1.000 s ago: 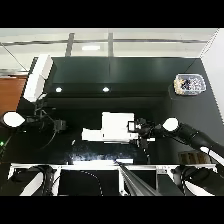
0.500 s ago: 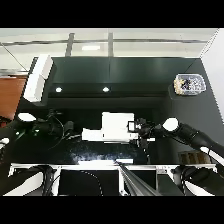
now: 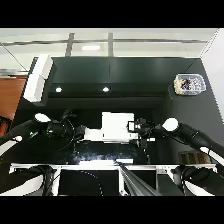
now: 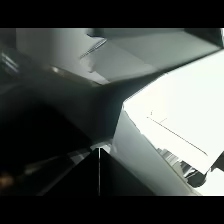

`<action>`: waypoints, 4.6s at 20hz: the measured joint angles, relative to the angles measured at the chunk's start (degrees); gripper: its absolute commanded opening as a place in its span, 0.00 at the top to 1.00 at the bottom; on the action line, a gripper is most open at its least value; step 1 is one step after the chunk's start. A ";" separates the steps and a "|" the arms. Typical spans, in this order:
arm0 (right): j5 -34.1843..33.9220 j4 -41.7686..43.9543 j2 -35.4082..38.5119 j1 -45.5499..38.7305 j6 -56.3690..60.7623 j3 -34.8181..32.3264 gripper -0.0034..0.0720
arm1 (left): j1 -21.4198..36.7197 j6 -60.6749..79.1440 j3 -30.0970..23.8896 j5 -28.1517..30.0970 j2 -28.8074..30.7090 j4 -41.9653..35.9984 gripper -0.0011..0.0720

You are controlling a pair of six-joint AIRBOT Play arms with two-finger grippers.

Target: Fold the box and place the chain.

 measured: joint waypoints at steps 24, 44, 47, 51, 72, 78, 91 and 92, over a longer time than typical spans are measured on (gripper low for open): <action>-0.35 -0.02 0.00 0.02 -0.04 0.00 0.77 | -10.71 -1.95 13.57 -6.69 0.00 -1.86 0.17; -0.39 -0.04 0.00 0.00 -0.09 0.00 0.77 | -26.25 -29.22 19.34 8.41 0.00 21.14 0.17; -0.39 -0.04 0.02 0.02 -0.07 0.00 0.77 | -26.97 -31.80 19.37 9.88 0.00 23.56 0.17; -0.39 -0.04 0.02 0.02 -0.04 0.00 0.77 | -28.57 -36.00 20.06 10.51 0.00 27.08 0.17; -0.37 -0.02 0.00 0.00 0.00 0.00 0.77 | -40.94 -69.57 27.91 2.78 -0.26 52.61 0.75; -0.37 -0.02 0.00 0.02 -0.02 0.00 0.77 | -41.18 -71.28 30.40 -0.15 -3.74 52.85 0.75; -0.39 -0.04 0.00 0.02 -0.04 0.00 0.77 | -41.18 -77.53 32.79 -2.89 -8.94 52.78 0.75; -0.37 -0.02 0.02 0.02 -0.04 0.00 0.77 | -41.18 -77.61 32.81 -2.91 -9.16 52.76 0.75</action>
